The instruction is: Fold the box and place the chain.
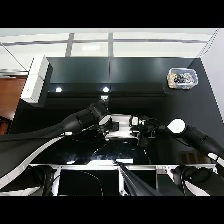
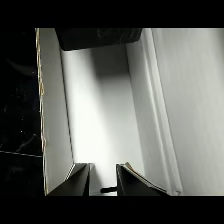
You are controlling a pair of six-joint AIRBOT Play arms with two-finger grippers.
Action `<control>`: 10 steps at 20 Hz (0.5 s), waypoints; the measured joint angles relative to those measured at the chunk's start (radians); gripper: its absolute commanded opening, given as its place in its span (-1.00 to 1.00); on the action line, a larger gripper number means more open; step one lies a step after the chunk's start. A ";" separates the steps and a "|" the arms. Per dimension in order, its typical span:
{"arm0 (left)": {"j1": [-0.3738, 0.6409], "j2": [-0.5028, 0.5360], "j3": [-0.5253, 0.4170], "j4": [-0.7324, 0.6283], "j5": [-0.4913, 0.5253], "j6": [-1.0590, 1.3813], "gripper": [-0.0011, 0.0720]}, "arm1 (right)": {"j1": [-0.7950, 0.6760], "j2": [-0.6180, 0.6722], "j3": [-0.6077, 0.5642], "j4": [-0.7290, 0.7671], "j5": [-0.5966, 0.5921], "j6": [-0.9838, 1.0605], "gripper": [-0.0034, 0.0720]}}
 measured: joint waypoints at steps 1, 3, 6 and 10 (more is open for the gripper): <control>0.000 0.000 0.000 0.000 0.000 0.000 -0.90 | 0.002 -0.001 0.000 0.002 -0.003 0.000 -0.37; 0.000 0.000 0.000 0.000 0.001 -0.001 -0.90 | 0.003 -0.003 0.000 0.003 -0.009 0.000 -0.18; 0.000 0.000 0.000 -0.002 0.002 -0.002 -0.90 | 0.004 -0.003 0.000 0.005 -0.015 0.001 0.02; 0.000 0.000 0.000 -0.001 0.002 -0.002 -0.90 | 0.004 -0.003 0.000 0.006 -0.022 0.004 0.29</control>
